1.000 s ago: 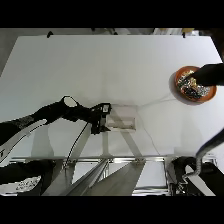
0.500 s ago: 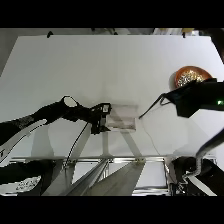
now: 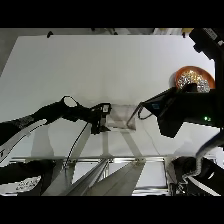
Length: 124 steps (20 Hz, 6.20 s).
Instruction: Fold the box and place the chain.
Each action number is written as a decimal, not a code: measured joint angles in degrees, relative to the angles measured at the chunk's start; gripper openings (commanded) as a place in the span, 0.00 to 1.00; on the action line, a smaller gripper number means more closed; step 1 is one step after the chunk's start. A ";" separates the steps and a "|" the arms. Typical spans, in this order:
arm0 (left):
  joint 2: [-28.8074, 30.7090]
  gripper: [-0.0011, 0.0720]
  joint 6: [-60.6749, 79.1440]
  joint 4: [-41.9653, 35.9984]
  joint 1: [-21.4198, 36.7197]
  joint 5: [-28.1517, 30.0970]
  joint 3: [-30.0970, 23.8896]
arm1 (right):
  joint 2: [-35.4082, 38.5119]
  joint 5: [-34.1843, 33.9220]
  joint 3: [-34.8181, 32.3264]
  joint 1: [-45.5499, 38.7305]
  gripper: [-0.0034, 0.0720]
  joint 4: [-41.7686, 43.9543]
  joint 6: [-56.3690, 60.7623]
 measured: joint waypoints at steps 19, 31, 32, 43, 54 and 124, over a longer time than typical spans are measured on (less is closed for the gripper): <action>0.00 0.30 0.00 0.00 0.00 0.00 -0.02 | -9.38 -13.07 -22.01 1.92 0.06 1.18 1.14; 0.00 0.30 0.00 0.00 0.00 0.00 0.00 | -21.05 -20.02 -25.16 5.86 0.20 1.57 1.11; 0.00 0.30 0.00 0.00 0.02 -0.02 -0.02 | -21.05 -20.35 -24.92 5.46 0.20 1.79 1.11; 0.00 0.30 0.00 0.00 0.00 0.00 -0.02 | -9.11 -6.47 -20.61 -10.84 0.06 -11.78 -0.57; 0.00 0.30 0.00 0.02 0.00 -0.02 0.00 | -23.41 -13.03 -25.59 -22.32 0.46 -13.44 0.07; 0.00 0.30 0.00 0.00 0.00 -0.20 -0.02 | -14.21 -30.95 -25.92 5.03 0.06 13.86 -3.43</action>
